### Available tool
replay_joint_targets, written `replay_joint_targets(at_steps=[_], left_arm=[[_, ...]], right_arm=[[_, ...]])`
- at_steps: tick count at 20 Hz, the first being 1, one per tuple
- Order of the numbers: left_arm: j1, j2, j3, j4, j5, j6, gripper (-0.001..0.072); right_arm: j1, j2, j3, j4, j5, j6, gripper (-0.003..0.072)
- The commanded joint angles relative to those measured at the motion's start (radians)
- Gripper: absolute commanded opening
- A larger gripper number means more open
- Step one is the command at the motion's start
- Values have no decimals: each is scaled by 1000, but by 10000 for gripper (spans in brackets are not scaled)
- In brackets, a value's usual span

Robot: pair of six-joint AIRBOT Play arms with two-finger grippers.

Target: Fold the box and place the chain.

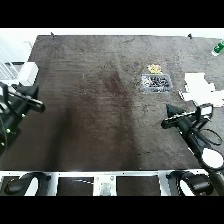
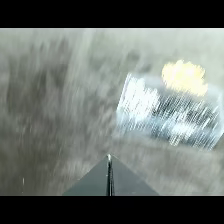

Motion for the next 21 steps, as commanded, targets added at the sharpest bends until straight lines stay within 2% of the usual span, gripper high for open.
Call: replay_joint_targets(at_steps=[1, 3, 6, 21], left_arm=[[-82, 113, -111, -24, 40, 0, 11], [-95, 167, -164, -29, 38, -19, 11], [-95, 209, -228, -32, 36, -28, 14], [-95, 210, -233, -32, 32, -60, 18]], right_arm=[[0, 135, -3, 0, -27, 0, 12], [-1, 190, -17, -4, -27, -1, 13], [0, 202, -42, -4, -27, 0, 13], [0, 202, -63, -3, -27, 0, 13]])
